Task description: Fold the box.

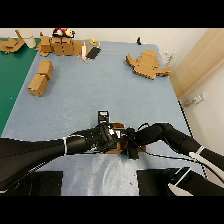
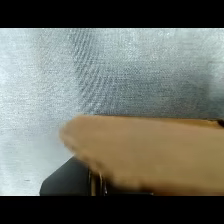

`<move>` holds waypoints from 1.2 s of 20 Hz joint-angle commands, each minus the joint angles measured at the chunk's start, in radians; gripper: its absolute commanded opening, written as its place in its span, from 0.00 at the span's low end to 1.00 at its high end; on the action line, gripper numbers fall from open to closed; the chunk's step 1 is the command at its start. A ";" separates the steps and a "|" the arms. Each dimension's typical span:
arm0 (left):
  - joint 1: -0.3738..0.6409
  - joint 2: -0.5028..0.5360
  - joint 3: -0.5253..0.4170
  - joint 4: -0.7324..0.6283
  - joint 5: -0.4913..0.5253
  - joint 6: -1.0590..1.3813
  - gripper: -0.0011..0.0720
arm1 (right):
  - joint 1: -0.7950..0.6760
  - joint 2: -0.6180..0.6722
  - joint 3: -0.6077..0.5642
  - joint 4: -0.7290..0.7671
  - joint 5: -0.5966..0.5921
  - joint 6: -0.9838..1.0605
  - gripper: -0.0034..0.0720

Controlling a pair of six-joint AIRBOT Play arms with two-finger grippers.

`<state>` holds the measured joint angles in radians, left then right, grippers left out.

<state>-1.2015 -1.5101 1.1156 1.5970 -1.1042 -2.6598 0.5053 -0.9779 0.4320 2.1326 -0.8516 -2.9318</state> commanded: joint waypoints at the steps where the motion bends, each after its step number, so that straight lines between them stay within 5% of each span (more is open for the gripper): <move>1: 0.000 0.000 0.001 -0.003 0.020 0.000 0.03 | 0.001 0.000 0.000 0.003 0.001 0.000 0.70; 3: -0.001 0.000 0.001 -0.005 0.018 0.002 0.03 | 0.001 0.000 0.000 0.003 0.001 0.000 0.70; 4: -0.001 0.000 0.001 -0.005 0.015 0.005 0.12 | 0.001 0.000 0.000 0.003 0.002 0.000 0.70; 5: -0.001 0.000 0.001 -0.006 0.010 0.008 0.50 | 0.001 0.000 0.000 0.003 0.002 0.000 0.70; 6: -0.001 0.000 0.001 -0.006 0.001 0.008 0.60 | 0.001 0.000 0.000 0.003 0.002 0.000 0.70; 24: 0.037 0.103 0.001 -0.015 -0.031 0.058 0.60 | 0.001 0.000 0.000 0.003 0.002 0.000 0.70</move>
<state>-1.1790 -1.4349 1.1160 1.5845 -1.1362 -2.6102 0.5068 -0.9783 0.4316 2.1357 -0.8509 -2.9322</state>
